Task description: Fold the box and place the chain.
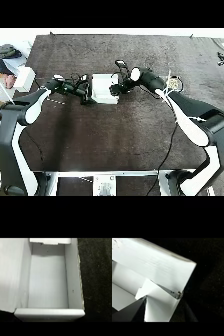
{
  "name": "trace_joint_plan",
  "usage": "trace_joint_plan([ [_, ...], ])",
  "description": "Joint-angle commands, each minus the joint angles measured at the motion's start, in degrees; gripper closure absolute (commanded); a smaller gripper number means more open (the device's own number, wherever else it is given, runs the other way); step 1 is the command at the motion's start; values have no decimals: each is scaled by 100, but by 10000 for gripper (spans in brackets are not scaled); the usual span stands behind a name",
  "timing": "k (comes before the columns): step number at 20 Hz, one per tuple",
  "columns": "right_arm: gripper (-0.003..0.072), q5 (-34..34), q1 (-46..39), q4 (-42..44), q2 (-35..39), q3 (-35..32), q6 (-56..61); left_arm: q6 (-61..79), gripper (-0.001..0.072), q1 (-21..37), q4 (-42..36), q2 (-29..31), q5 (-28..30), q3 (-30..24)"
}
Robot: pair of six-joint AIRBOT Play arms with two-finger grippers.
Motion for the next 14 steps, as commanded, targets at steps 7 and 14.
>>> trace_joint_plan([
  [7, 205, 1062, 177, -960, -555, 986, 1134, 0, 467, 4, 2, -2, 2, 0],
  [14, 305, 1123, 341, -1602, -640, 986, 1882, 0, 467, 4, 2, -2, 4, 2],
])
